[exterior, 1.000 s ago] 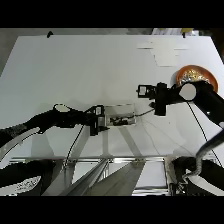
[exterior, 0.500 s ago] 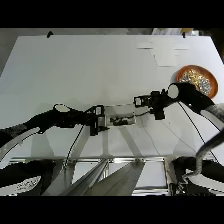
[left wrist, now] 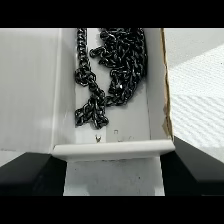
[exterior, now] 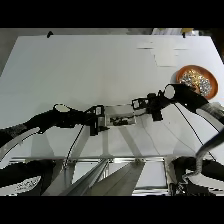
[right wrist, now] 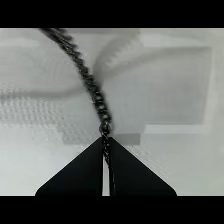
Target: Fold the box and place the chain.
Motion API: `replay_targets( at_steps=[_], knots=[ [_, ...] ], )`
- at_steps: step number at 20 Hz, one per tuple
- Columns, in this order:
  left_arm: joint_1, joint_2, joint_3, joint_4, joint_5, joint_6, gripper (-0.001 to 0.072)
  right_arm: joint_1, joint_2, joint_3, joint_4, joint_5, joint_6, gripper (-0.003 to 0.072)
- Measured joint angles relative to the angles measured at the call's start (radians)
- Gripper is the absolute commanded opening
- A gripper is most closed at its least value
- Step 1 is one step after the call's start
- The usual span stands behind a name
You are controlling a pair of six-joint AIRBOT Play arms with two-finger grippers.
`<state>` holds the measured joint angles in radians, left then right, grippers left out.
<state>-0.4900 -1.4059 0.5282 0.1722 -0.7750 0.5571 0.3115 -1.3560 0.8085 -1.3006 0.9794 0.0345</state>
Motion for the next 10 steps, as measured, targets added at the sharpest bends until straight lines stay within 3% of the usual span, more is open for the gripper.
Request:
replay_targets(
  at_steps=[5, 10],
  knots=[
    [0.000, 0.000, 0.000, 0.000, 0.000, 0.000, 0.0068, 0.000, 0.128, 0.000, 0.051, 0.081, -0.006, 0.0018],
    [0.000, 0.000, 0.000, 0.000, 0.000, 0.000, 0.0068, 0.002, 0.252, 0.000, 0.332, 0.159, -0.009, 0.0018]
  ],
)
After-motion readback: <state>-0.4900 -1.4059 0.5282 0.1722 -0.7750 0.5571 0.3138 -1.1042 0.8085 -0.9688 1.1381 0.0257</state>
